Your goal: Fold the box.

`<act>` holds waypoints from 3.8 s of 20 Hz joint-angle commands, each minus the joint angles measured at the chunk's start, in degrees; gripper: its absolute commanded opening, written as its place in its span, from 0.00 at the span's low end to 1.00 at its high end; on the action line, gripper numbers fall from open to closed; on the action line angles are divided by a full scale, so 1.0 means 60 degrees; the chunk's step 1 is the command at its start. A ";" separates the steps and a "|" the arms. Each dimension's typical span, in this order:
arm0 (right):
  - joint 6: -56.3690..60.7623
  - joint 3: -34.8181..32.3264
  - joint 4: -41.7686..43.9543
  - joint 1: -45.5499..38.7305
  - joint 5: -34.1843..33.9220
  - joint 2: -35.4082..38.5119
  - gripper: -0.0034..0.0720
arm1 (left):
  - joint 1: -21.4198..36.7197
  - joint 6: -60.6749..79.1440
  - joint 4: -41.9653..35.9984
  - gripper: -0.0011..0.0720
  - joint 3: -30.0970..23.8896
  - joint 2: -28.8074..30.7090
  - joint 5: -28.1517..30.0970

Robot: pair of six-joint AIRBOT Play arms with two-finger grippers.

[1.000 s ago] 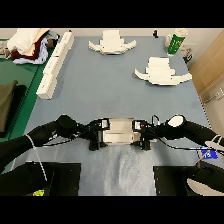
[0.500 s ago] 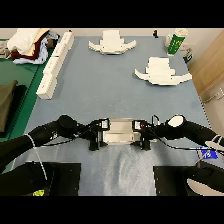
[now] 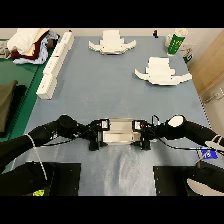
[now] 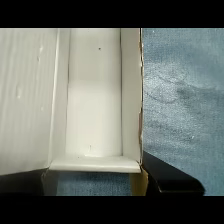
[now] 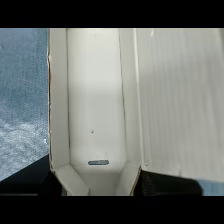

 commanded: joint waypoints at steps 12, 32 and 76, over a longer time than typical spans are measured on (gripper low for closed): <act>0.0007 0.0069 0.0069 -0.0007 0.0062 0.0011 0.63 | -0.0007 0.0004 0.0007 0.58 0.0000 -0.0004 -0.0007; 0.9511 0.0776 -0.4492 -0.0007 0.1636 0.3126 1.00 | -0.0007 0.0000 0.0007 0.58 0.0000 -0.0004 -0.0007; 1.2469 0.2568 -0.2477 0.0801 0.3661 0.2346 0.23 | -0.0007 0.0000 0.0004 0.58 0.0000 -0.0004 -0.0007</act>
